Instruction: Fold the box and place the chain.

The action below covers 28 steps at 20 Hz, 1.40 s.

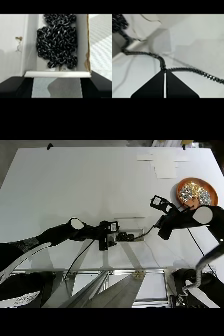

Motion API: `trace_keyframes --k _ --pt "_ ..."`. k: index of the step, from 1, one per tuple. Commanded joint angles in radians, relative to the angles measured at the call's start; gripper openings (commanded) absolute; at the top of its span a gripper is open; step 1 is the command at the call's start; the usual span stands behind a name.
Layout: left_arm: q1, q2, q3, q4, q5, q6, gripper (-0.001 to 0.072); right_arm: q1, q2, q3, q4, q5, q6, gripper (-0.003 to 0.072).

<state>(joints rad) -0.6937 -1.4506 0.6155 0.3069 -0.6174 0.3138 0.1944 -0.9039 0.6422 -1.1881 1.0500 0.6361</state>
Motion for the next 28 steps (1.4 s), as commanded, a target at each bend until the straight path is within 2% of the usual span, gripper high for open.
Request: trace_keyframes --k 1,6,8,12,15,21,22,24,25,26,27,28 --pt "0.0 0.001 0.0 0.0 0.0 0.0 0.0207 0.0 0.106 0.001 0.21 0.083 -0.031 0.0016" --pt "0.0 0.001 0.0 0.0 0.0 0.0 0.0207 0.0 0.153 0.001 0.554 0.194 -0.228 0.0017" --pt "0.0 0.001 0.0 0.0 0.0 0.0 0.0207 0.0 0.153 0.001 0.614 0.196 -0.253 0.0017" --pt "0.0 0.001 0.0 0.0 0.0 0.0 0.0207 0.07 0.152 0.001 0.611 0.169 -0.254 0.0016" --pt "0.0 0.001 0.0 0.0 0.0 0.0 0.0207 0.154 0.13 0.0 0.546 0.053 -0.25 0.0016" --pt "0.0 0.001 0.0 0.0 0.0 0.0 0.0207 0.198 -0.042 -0.021 0.491 -0.04 -0.24 0.0023" --pt "0.0 0.001 0.0 0.0 0.0 0.0 0.0207 0.198 -0.067 -0.021 0.487 -0.053 -0.233 0.0084" --pt "0.0 0.001 0.0 0.0 0.0 0.0 0.0207 0.198 -0.089 -0.021 0.484 -0.077 -0.207 0.0267" --pt "0.0 0.001 0.0 0.0 0.0 0.0 0.0207 0.195 -0.088 -0.013 0.48 -0.078 -0.207 0.0273" --pt "0.0 0.001 0.0 0.0 0.0 0.0 0.0207 0.179 -0.088 0.009 0.47 -0.064 -0.206 0.0267" --pt "0.0 0.001 0.0 0.0 0.0 0.0 0.0207 0.146 -0.087 0.049 0.449 -0.028 -0.198 0.0215" --pt "0.0 0.001 0.0 0.0 0.0 0.0 0.0207 0.108 -0.087 0.096 0.417 0.024 -0.195 0.0125"
